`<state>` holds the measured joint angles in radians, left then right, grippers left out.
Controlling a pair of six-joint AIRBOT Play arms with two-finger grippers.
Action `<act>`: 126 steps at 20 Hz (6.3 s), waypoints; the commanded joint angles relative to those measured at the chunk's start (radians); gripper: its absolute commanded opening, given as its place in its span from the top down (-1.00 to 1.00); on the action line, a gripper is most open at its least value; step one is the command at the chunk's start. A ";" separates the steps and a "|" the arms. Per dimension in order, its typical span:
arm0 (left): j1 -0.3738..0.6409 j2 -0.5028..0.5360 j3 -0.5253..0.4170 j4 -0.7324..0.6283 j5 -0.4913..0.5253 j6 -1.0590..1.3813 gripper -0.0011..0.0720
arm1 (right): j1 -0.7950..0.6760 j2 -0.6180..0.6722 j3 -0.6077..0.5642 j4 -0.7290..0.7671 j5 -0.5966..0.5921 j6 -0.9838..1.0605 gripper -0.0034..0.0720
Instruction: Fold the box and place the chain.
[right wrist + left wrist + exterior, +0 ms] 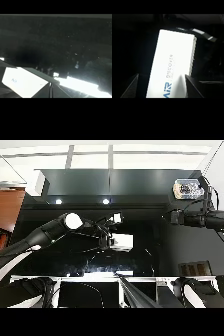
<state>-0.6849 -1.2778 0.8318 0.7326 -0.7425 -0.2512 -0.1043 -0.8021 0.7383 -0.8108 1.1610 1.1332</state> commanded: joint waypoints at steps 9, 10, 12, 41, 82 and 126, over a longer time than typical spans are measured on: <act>-0.010 -0.033 0.012 -0.004 -0.045 -0.002 -0.97 | 0.000 0.001 0.001 -0.011 -0.001 0.000 0.76; -0.010 -0.033 0.012 -0.003 -0.048 -0.002 -0.97 | 0.000 0.001 0.001 -0.011 -0.001 0.000 0.76; -0.010 -0.034 0.012 -0.003 -0.055 -0.002 -0.97 | 0.000 0.001 0.001 -0.011 -0.001 0.000 0.76; -0.012 -0.032 0.013 0.018 -0.027 -0.003 -0.97 | 0.000 0.001 0.001 -0.011 0.002 0.000 0.76; 0.457 0.102 0.012 0.469 -0.191 -0.486 0.23 | 0.000 0.001 0.001 -0.011 0.005 -0.001 0.76; 0.336 0.607 -0.251 0.665 0.085 -1.318 0.91 | 0.000 0.263 -0.192 -0.507 -0.214 0.203 0.76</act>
<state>-0.2310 -0.7452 0.6987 1.2201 -0.7540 -1.3579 -0.1043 -0.5560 0.6041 -1.2697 1.0065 1.3144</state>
